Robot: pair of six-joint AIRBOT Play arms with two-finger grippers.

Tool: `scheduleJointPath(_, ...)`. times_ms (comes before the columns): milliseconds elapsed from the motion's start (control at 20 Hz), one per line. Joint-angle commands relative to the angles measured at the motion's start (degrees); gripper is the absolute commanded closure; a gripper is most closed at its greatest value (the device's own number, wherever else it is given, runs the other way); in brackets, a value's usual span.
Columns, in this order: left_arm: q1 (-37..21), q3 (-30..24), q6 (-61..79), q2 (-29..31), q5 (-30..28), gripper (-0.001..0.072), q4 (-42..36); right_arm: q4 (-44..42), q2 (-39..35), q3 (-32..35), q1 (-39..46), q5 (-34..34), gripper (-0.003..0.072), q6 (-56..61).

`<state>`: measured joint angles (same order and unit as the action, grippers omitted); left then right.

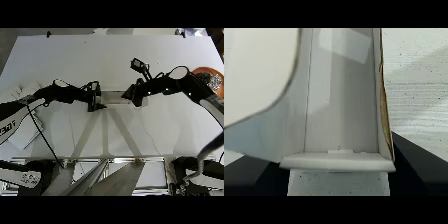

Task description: Fold the box and place the chain.

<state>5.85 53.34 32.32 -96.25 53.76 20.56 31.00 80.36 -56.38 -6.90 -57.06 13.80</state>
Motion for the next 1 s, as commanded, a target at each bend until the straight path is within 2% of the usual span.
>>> scheduleJointPath(0, -0.04, 0.0, 0.02, 0.0, 0.02, 0.0366, 0.04, -7.23, 3.61, -0.07, -1.25, 11.21, 0.0681, 0.98)
scheduleJointPath(150, -0.04, 0.0, 0.04, 0.0, 0.02, 0.0366, 0.04, -9.44, 6.29, -0.07, -1.25, 19.23, 0.0681, 1.03)
scheduleJointPath(250, -0.04, 0.0, 0.04, 0.0, 0.02, 0.0366, 0.04, -9.97, 8.41, -0.07, -1.25, 20.28, 0.0681, 1.44)
scheduleJointPath(400, -0.04, 0.0, 0.02, 0.0, 0.02, 0.0366, 0.04, -9.81, 10.97, -0.07, -1.25, 17.99, 0.068, 1.46)
scheduleJointPath(700, -0.04, 0.0, 0.02, 0.0, 0.02, 0.0366, 0.04, -8.79, 10.99, -0.11, -1.25, 14.4, 0.068, 2.86)
scheduleJointPath(950, -0.04, 0.0, 0.0, 0.0, 0.02, 0.0366, 0.02, -6.91, 4.22, -0.24, -0.24, 12.66, 0.068, 2.67)
